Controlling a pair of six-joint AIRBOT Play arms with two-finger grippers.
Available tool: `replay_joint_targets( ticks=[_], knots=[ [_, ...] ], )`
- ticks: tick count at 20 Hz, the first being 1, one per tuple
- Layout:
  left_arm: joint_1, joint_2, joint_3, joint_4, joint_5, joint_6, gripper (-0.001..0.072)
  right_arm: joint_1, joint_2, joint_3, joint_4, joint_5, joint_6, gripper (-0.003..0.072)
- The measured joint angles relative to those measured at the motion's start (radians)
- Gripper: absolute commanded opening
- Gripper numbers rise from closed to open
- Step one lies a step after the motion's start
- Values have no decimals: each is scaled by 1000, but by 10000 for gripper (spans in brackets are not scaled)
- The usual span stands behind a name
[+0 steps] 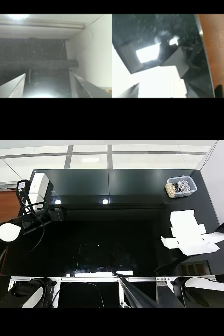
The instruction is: Fold the box and place the chain.
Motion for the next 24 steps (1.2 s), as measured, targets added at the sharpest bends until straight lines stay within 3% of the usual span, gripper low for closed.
replay_joint_targets(
  ticks=[1,2,4,8,14,20,24],
  knots=[
    [0,-9,0,-5,0,0,707,4,-8,4,-8,7,-26,130],
    [0,-17,0,-11,0,0,707,10,-13,8,-14,11,-45,117],
    [0,-34,0,-24,0,-1,707,21,-14,12,-20,16,-72,20],
    [0,-55,0,-34,0,0,707,55,29,15,39,58,-87,19],
    [0,-62,0,-41,-5,0,707,201,206,-46,275,69,-14,19],
    [0,-64,0,-45,-59,2,707,423,407,-241,530,-13,53,19],
    [0,-67,0,-72,-82,9,707,598,497,-416,653,-169,71,19]
  ],
)
